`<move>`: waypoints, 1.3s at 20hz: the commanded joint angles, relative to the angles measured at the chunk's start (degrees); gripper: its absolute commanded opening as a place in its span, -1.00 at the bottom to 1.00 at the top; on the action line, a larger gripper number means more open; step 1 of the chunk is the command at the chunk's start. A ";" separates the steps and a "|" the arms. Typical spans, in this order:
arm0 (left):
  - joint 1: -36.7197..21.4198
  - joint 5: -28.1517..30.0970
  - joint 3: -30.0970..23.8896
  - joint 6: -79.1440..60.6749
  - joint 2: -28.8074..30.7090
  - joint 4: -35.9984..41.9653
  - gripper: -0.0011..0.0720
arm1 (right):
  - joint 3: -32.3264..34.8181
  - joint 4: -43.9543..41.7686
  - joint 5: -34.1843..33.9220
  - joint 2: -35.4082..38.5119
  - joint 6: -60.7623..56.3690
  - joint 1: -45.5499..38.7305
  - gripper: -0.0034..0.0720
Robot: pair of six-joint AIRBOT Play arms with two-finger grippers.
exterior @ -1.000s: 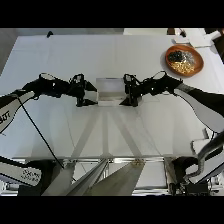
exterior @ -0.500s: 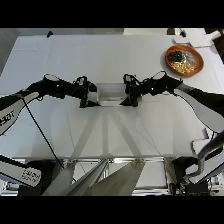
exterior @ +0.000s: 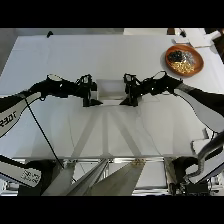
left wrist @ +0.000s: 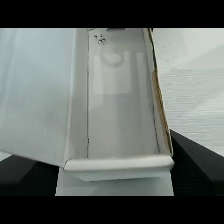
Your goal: Fold the box and place the chain.
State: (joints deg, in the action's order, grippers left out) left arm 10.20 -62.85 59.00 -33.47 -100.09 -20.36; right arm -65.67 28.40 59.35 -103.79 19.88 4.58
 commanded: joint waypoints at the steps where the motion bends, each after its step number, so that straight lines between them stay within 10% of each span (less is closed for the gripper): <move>1: -0.76 0.76 0.07 2.89 0.00 0.33 0.96 | 0.02 0.09 0.17 0.02 0.11 0.00 0.47; 21: 2.75 7.34 0.79 10.19 0.15 -10.36 0.94 | 0.02 0.09 0.17 0.02 0.11 0.00 0.47; 24: 2.75 7.28 0.79 10.16 0.15 -10.34 0.09 | 0.02 0.09 0.17 0.02 0.11 0.00 0.47; 26: 2.75 7.28 0.79 10.16 0.15 -10.34 0.11 | 0.02 0.09 0.17 0.02 0.11 0.00 0.47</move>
State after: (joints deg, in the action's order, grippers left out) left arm 12.91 -55.81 59.75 -23.42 -99.96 -30.48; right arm -65.67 28.49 59.40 -103.79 20.01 4.54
